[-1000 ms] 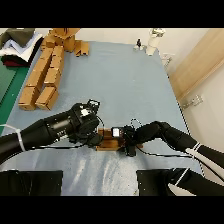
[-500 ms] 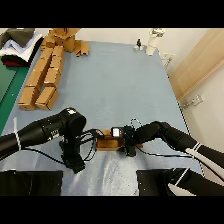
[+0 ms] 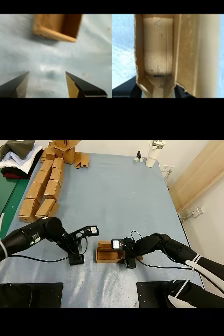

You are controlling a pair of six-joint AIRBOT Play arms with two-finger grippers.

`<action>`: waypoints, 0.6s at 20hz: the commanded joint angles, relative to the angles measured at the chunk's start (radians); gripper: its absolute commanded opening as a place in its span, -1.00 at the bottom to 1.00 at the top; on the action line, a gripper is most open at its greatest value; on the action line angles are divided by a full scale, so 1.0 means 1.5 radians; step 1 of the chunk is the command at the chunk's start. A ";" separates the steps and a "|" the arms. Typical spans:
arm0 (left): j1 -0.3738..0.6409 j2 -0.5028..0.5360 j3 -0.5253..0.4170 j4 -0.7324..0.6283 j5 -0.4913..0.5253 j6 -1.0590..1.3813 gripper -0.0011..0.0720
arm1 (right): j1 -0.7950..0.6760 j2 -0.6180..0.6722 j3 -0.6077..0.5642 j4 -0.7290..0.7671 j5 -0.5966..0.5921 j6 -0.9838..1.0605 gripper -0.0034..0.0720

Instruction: Fold the box.

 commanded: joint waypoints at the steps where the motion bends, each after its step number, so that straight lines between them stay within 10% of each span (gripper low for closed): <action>1: 0.024 0.035 -0.067 -0.133 0.141 0.252 0.91 | 0.000 0.000 0.001 0.000 0.000 0.000 0.20; 6: -0.005 0.034 -0.134 -0.367 0.185 0.503 0.91 | 0.000 0.000 0.001 0.000 0.000 0.000 0.20; 12: -0.030 0.009 -0.134 -0.388 0.236 0.503 0.91 | 0.000 0.000 0.001 0.000 0.000 0.000 0.20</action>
